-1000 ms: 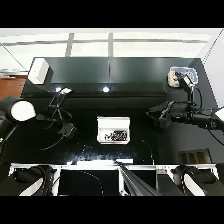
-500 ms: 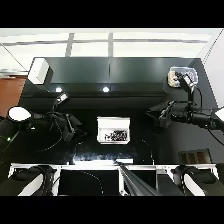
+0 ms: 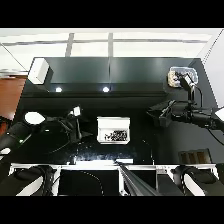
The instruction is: Fold the box and place the chain.
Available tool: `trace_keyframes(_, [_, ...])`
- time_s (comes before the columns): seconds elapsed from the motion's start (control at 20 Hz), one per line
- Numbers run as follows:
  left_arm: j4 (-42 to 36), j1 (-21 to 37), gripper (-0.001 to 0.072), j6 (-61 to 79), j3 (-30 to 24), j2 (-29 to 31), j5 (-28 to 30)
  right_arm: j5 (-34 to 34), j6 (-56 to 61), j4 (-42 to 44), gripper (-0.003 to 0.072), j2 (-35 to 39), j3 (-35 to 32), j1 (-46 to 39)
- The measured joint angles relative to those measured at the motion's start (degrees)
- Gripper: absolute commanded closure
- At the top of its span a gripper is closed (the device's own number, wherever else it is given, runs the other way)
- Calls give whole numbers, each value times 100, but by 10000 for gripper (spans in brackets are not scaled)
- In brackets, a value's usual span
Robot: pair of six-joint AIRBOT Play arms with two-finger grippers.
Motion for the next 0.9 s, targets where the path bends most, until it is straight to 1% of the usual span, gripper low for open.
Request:
trace_keyframes(0.25, [-35,-595,1,455,-39,-535,122,-42,0,0,315,0,0,0])
trace_keyframes(0.4, [-105,-831,1,625,-31,-682,131,-46,0,0,315,2,0,0])
trace_keyframes(0.65, [-234,-957,1,717,-20,-758,170,-46,0,0,315,0,2,0])
trace_keyframes(0.9, [-372,-992,2,697,-4,-782,350,-46,0,2,315,0,0,0])
